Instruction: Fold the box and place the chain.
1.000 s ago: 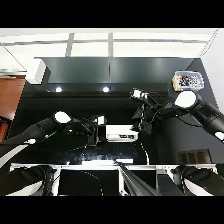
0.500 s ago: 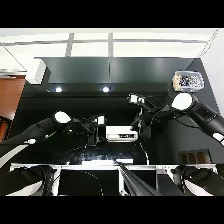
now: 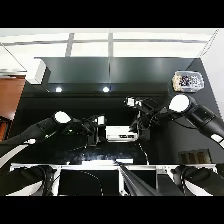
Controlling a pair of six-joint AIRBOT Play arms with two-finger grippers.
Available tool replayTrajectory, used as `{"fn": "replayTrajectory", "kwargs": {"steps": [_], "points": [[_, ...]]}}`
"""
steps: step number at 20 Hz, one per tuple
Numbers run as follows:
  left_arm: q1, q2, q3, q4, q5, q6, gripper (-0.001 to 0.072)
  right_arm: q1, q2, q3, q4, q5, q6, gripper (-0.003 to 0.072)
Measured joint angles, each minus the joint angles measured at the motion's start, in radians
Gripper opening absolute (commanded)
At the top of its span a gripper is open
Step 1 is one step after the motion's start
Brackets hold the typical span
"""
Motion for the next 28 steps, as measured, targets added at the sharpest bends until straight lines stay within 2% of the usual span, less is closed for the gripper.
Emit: {"fn": "replayTrajectory", "kwargs": {"steps": [11, 13, 28], "points": [[0.000, 0.000, 0.000, 0.000, 0.000, -0.002, 0.0402, 0.030, 0.000, 0.000, -0.051, 0.011, 0.005, 0.0130], [0.000, 0.000, 0.000, 0.000, 0.000, -0.002, 0.0402, 0.031, 0.000, 0.000, -0.052, 0.011, 0.006, 0.0147], [0.000, 0.000, 0.000, 0.000, 0.000, -0.002, 0.0402, 0.031, -0.005, -0.010, -0.053, 0.009, 0.011, 0.0147]]}}
